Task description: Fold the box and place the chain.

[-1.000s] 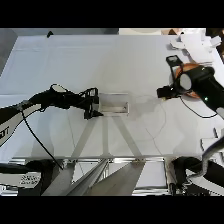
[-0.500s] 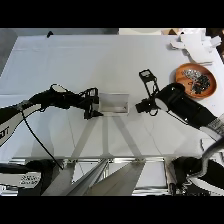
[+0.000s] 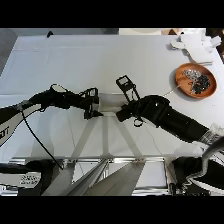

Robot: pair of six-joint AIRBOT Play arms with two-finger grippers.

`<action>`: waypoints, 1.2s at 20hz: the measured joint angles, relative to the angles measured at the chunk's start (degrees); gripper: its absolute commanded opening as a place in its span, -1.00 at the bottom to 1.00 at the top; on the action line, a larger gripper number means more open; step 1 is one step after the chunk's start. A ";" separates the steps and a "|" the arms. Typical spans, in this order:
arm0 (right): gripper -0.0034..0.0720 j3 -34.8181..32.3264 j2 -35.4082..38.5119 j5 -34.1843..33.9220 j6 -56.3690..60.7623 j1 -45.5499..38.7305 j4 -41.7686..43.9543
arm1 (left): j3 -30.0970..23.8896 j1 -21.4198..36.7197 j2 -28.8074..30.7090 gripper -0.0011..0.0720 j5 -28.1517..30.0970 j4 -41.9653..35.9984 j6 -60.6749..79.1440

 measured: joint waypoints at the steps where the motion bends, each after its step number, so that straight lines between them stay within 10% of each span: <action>1: -0.89 0.00 0.00 -2.21 0.00 0.28 0.68 | 0.00 0.00 0.00 -0.27 0.00 0.00 -0.02; 10: -0.89 0.00 -0.26 -15.65 0.09 0.94 5.11 | 0.00 0.00 0.00 -0.27 0.00 0.00 0.00; 24: -0.88 0.00 -7.37 -15.54 -0.04 -1.75 4.15 | 0.02 0.00 0.00 -0.27 0.00 -0.02 -0.02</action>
